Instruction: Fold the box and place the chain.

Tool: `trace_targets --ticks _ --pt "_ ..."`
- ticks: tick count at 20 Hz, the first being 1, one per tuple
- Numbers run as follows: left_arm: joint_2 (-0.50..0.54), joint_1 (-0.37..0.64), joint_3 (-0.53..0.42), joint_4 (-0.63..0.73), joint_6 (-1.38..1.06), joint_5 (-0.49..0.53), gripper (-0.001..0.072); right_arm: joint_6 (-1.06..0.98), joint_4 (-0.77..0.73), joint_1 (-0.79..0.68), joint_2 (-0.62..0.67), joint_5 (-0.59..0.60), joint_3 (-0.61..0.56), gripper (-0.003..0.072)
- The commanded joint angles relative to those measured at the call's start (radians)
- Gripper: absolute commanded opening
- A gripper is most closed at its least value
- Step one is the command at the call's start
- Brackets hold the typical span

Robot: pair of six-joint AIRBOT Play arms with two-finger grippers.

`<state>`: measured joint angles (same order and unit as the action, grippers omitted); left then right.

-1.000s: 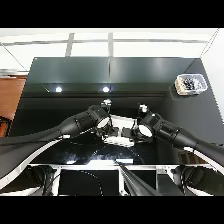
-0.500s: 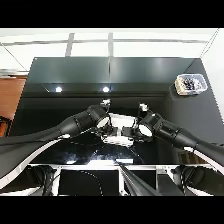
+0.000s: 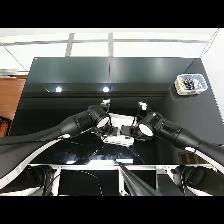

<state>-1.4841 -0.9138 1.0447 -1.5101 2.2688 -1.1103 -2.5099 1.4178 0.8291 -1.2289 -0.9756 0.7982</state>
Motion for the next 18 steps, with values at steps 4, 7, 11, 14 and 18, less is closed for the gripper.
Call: trace_targets --ticks 4,7,11,14,18 --pt "0.000 0.000 0.000 0.000 -0.002 0.003 0.0033 0.185 0.073 -0.009 0.163 -0.109 0.095 0.0379" --pt "0.000 0.000 0.000 0.000 -0.002 0.006 0.0033 0.245 0.194 -0.057 0.314 -0.270 0.132 0.0380" --pt "0.000 0.000 0.000 0.000 -0.002 0.005 0.0033 0.315 0.445 -0.238 0.462 -0.423 0.132 0.0379" --pt "0.000 0.000 0.000 0.000 -0.002 0.005 0.0033 0.428 0.478 -0.485 0.459 -0.335 0.121 0.0380" --pt "0.000 0.000 0.000 0.000 -0.002 0.005 0.0033 0.454 0.450 -0.849 0.344 -0.068 0.114 0.0379"
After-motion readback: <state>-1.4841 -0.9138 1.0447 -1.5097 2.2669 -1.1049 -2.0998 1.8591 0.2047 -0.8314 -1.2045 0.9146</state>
